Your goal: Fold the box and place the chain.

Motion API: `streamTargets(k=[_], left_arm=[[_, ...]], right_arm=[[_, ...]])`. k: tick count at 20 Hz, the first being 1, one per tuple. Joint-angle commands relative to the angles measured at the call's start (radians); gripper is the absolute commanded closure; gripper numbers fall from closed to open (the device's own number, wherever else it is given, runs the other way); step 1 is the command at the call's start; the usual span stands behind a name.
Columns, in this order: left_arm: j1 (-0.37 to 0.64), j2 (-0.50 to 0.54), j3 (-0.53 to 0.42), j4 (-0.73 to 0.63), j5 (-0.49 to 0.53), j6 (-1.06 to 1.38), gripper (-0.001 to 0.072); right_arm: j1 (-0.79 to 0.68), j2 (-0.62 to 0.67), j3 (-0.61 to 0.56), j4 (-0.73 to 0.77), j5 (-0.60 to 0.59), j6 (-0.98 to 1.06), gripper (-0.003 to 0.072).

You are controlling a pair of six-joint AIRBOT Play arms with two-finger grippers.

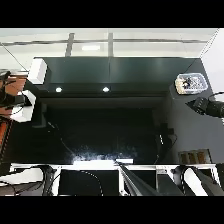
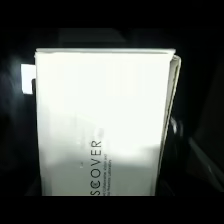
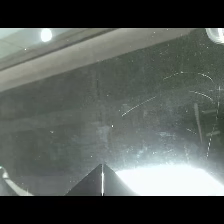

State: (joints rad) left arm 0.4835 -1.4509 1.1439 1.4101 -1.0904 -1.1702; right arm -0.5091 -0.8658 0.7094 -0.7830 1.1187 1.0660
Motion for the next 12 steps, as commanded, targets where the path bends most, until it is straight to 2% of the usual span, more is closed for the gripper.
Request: streamTargets(k=[1,6,11,12], left_arm=[[-0.009,-0.053,0.056,-0.067,0.202,0.042,0.0513],[-0.068,-0.221,0.203,-0.073,0.182,0.041,0.0514],[-0.121,-0.307,0.279,-0.06,0.186,0.037,0.0509],[-0.122,-0.309,0.282,-0.077,0.186,0.037,0.0422]], right_arm=[[0.0,0.001,0.001,0.0,0.0,0.001,0.0681],[0.0,0.001,0.001,0.0,0.0,0.007,0.068],[0.0,0.001,0.001,0.0,0.002,0.008,0.068],[0.0,0.001,0.001,0.0,0.005,0.008,0.0681]])
